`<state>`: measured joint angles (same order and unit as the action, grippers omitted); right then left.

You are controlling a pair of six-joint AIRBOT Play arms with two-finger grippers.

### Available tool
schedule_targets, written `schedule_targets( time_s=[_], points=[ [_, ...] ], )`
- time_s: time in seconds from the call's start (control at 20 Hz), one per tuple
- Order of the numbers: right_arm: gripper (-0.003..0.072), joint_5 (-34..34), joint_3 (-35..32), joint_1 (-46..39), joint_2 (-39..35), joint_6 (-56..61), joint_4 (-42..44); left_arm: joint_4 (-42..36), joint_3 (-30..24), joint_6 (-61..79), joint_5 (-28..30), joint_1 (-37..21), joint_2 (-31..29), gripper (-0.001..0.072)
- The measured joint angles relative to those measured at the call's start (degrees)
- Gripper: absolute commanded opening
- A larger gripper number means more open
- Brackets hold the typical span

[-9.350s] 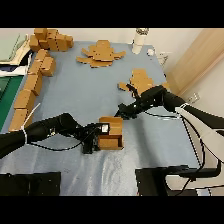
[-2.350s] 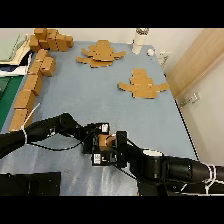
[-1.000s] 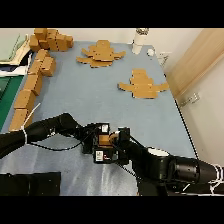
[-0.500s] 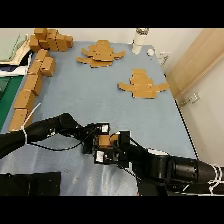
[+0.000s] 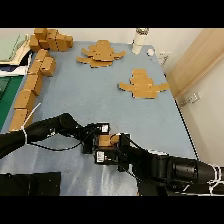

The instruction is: Fold the box.

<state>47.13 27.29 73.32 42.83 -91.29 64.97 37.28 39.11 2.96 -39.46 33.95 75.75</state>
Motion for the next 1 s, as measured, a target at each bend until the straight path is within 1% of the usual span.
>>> schedule_targets(
  time_s=[0.2, 0.25, 0.3, 0.45, 0.6, 0.7, 0.85, 0.95, 1.0],
  points=[
    [0.0159, 0.61, 1.40, -0.72, -2.89, 7.67, 0.15, 0.00, 0.00, 0.00, 0.00, 0.00, 0.00, 0.0291],
    [0.0094, 1.03, 1.75, -1.57, -3.87, 10.99, 0.09, 0.00, 0.00, 0.00, 0.00, 0.00, 0.00, 0.0291],
    [0.0004, 1.86, 1.97, -2.75, -4.79, 14.36, 0.00, 0.00, 0.00, 0.00, 0.00, 0.00, 0.00, 0.0291],
    [0.0003, 3.93, 2.36, -9.44, -7.87, 24.09, 1.51, 0.00, 0.00, 0.00, 0.00, 0.00, 0.00, 0.0291],
    [0.0003, 3.76, 2.49, -20.65, -9.33, 27.19, 8.66, 0.00, -0.02, 0.00, 0.00, 0.00, 0.00, 0.0291],
    [0.0002, 2.69, 2.60, -30.69, -8.28, 22.75, 18.45, 0.00, -0.02, 0.00, 0.00, 0.00, 0.00, 0.0291],
    [0.0002, 2.78, 3.37, -47.98, -2.93, 6.88, 41.66, 0.00, 0.00, -0.02, 0.00, 0.00, 0.00, 0.0291],
    [0.0002, 6.80, 5.07, -58.55, 2.73, -5.53, 57.66, 0.00, 0.00, -0.02, 0.00, 0.00, 0.00, 0.0291],
    [0.0002, 10.12, 6.34, -63.36, 6.14, -11.52, 65.02, 0.00, -0.02, 0.00, 0.00, 0.00, 0.00, 0.0292]
  ],
)
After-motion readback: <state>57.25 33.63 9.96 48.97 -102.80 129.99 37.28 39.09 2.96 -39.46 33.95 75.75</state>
